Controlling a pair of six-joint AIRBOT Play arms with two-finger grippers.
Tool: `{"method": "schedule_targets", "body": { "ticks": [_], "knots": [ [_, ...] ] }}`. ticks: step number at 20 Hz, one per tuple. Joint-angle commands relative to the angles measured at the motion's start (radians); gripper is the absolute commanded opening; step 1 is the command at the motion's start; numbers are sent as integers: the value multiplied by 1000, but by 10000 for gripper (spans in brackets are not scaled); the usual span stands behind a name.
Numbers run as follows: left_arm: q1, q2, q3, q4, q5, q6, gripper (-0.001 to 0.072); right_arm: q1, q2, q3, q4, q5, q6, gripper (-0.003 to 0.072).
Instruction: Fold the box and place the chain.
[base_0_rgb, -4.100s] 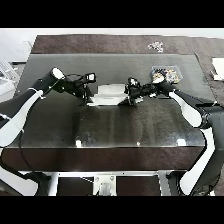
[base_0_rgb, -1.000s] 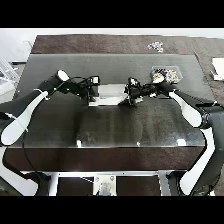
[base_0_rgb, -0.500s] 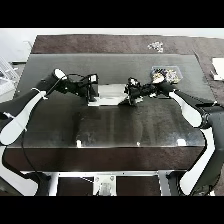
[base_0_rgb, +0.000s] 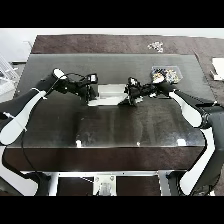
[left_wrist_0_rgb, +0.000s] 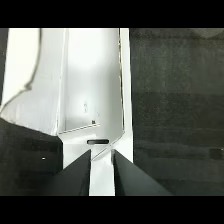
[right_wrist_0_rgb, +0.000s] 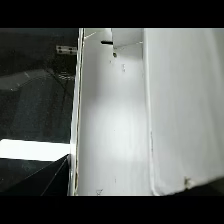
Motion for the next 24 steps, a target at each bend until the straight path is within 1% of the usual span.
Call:
{"method": "schedule_targets", "body": {
  "ticks": [1,3,4,5,6,9,13,17,18,20,21,22,23,24],
  "knots": [
    [-1,0,1,-14,18,14,180,1,0,0,0,0,0,476],
    [-1,0,1,-15,17,14,182,1,0,0,0,0,0,476],
    [-1,0,1,-19,17,18,259,1,0,0,0,0,0,476],
    [-1,0,1,-34,17,32,267,1,0,0,0,0,0,476],
    [-1,0,1,-48,18,43,228,1,0,0,0,0,-1,476],
    [-12,-1,1,-73,28,64,231,1,0,0,0,0,-1,476],
    [-54,-14,-6,-63,79,68,230,1,0,0,0,0,0,476],
    [-55,-14,-6,-64,124,66,232,1,0,0,0,0,0,476],
    [-55,-14,-6,-71,126,66,259,1,0,0,0,0,0,476],
    [-54,-15,-6,-75,137,66,260,1,0,0,0,0,-1,476],
    [-54,-15,-6,-75,143,69,285,1,0,0,0,0,0,476],
    [-55,-15,-6,-82,153,72,467,1,0,0,0,0,0,476],
    [-54,-15,-6,-90,172,72,539,1,0,0,0,0,-1,476],
    [-54,-15,-6,-90,177,82,538,1,0,0,0,0,0,476]
  ]
}}
